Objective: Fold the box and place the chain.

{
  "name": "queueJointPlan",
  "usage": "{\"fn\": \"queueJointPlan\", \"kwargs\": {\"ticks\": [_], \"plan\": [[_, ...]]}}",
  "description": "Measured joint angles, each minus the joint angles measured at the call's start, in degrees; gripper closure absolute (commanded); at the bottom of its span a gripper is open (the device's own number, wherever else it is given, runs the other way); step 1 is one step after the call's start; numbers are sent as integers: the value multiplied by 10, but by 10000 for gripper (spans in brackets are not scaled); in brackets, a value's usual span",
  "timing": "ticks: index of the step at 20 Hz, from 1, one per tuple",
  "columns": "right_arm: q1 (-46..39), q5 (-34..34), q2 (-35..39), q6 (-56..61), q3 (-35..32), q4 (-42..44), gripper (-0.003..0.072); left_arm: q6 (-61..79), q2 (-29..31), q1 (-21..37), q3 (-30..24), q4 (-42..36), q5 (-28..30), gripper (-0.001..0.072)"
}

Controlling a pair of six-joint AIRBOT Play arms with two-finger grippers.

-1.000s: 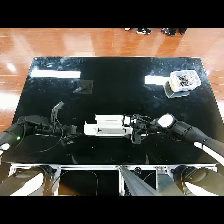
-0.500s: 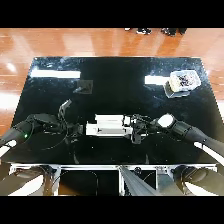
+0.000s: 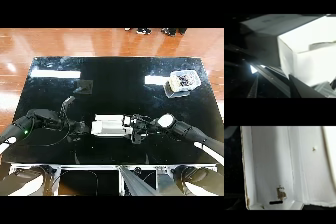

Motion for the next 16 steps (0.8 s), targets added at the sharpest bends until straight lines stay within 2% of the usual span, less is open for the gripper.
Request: {"fn": "queueJointPlan", "kwargs": {"ticks": [10,16], "plan": [[0,0,0,0,0,0,129,0,1,0,33,-1,55,217],[0,0,0,0,0,0,129,0,1,-3,38,-6,59,217]]}}
